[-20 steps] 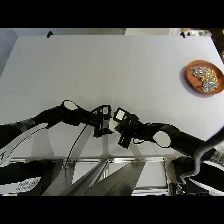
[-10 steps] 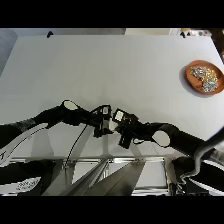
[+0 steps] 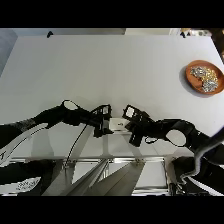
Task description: Fold the box and place the chain.
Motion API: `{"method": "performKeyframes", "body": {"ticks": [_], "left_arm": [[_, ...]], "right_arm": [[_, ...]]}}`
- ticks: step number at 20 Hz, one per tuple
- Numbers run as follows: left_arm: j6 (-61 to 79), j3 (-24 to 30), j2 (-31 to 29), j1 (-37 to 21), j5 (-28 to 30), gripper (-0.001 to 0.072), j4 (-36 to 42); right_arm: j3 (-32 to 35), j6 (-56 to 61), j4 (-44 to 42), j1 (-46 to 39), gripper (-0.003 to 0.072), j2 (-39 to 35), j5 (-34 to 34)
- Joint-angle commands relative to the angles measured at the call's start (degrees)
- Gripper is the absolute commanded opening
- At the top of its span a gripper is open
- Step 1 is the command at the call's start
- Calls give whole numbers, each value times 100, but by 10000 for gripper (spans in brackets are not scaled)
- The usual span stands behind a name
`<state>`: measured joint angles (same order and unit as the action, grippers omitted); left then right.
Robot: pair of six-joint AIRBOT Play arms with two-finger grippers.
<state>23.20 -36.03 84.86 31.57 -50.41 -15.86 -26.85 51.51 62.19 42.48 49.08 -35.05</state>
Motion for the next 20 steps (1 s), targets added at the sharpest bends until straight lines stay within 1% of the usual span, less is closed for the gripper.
{"method": "performKeyframes", "body": {"ticks": [1,4,8,20], "left_arm": [[9,-4,-4,-4,2,69,-9],[11,-4,-4,-4,2,69,-7],[9,-4,-4,-4,2,69,-7],[11,-4,-4,-4,2,69,-9]], "right_arm": [[-2,127,354,-358,16,-74,-496],[-2,120,417,-629,16,-72,-645],[2,122,555,-643,16,-72,-907],[153,125,654,-640,16,-52,-898]]}}
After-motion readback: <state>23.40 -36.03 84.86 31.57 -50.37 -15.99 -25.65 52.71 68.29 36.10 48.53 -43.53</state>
